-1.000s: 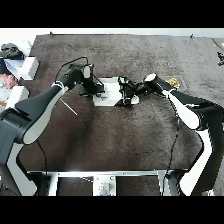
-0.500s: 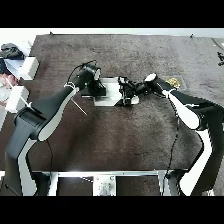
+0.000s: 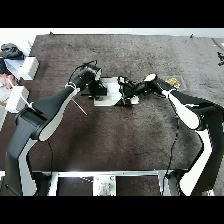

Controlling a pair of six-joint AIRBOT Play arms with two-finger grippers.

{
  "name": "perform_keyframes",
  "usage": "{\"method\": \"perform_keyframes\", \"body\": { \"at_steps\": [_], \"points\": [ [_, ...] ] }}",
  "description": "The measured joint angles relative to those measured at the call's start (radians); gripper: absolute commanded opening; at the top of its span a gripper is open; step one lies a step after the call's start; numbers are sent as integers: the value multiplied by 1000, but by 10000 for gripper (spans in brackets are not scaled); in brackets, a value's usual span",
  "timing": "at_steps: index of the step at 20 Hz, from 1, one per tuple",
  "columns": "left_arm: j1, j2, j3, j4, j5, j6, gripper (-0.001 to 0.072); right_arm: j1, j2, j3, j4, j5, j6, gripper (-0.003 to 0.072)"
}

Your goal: Fold the box and place the chain.

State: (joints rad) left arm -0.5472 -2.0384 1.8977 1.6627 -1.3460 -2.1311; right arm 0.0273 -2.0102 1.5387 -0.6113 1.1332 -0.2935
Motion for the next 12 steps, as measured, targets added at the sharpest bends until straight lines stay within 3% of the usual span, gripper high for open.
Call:
{"method": "perform_keyframes", "body": {
  "at_steps": [1,7,8,9,12],
  "points": [
    [0,-2,0,8,1,-2,313,0,0,0,-4,5,-2,318],
    [0,1,36,-32,-22,89,341,-1,1,0,-5,6,-3,319],
    [0,1,51,-32,-42,113,553,0,1,0,-5,6,-3,319],
    [1,1,70,-35,-61,138,669,0,1,0,-5,6,-2,319],
    [1,8,119,-42,-135,214,671,0,1,0,-4,6,-2,319]
  ]
}}
